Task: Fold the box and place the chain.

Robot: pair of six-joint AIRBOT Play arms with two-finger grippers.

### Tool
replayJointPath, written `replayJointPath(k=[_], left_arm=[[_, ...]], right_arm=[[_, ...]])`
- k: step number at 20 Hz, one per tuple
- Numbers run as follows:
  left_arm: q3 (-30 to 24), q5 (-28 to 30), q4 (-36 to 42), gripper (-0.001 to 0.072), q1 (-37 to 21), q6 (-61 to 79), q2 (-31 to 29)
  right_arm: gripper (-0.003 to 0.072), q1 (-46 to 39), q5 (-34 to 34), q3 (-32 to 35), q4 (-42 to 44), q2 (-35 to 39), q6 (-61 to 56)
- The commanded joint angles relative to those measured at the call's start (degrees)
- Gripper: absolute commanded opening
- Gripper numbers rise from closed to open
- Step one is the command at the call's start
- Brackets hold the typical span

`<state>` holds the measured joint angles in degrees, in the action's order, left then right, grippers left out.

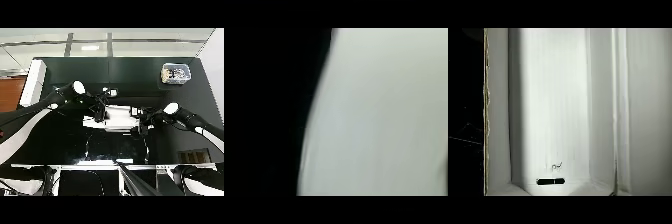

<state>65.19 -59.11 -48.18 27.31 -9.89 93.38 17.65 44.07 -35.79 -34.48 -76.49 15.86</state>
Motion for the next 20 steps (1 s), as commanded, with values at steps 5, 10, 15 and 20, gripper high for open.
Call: replayJointPath(k=[5, 10, 15, 20], left_arm=[[7.21, -15.06, -19.43, 0.0720, -3.85, -26.67, -4.66], [6.97, -28.11, -20.09, 0.0505, -12.63, -48.41, -10.21], [-11.43, -30.38, 16.28, 0.0022, -13.03, -38.97, -10.40], [-18.25, -8.20, 40.13, 0.0023, -6.34, -20.48, -10.43]], right_arm=[[0.0531, 0.00, 0.07, -0.04, 0.11, -0.02, -0.17], [0.0531, 0.31, 0.09, -0.04, -0.26, -0.02, -0.09], [0.0531, 0.68, 0.02, -0.02, -0.96, -0.02, -0.15], [0.0530, 0.68, 0.28, -0.02, -1.16, -0.02, -0.13]])
